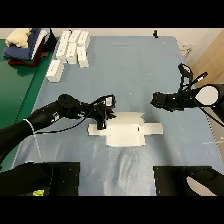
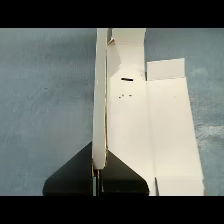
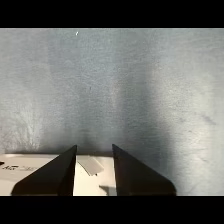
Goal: Fold the box.
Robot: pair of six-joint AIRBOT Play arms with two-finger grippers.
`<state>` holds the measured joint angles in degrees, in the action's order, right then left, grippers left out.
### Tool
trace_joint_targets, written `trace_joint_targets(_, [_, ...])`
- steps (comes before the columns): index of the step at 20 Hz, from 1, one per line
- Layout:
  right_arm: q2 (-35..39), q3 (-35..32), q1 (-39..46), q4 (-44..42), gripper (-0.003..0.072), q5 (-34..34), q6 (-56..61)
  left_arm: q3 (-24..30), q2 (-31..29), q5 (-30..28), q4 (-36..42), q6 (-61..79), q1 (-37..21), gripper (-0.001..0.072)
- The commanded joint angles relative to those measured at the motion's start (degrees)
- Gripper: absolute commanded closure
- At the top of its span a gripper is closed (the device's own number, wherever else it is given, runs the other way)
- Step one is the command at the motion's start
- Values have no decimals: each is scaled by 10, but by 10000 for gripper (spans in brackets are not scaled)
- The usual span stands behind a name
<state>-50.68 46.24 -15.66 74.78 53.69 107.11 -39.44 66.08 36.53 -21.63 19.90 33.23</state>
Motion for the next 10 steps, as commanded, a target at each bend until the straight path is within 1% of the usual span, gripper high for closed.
trace_joint_targets(1, [0, 0, -1, -3, 355, -2, 0, 20, 1, -21, 12, -1, 18, 696])
trace_joint_targets(6, [0, 0, -1, -3, 355, -2, -2, 51, 0, -47, 28, -21, 45, 696])
trace_joint_targets(10, [0, 0, -6, -6, 355, -3, -2, 45, -6, -47, 28, -37, 52, 693])
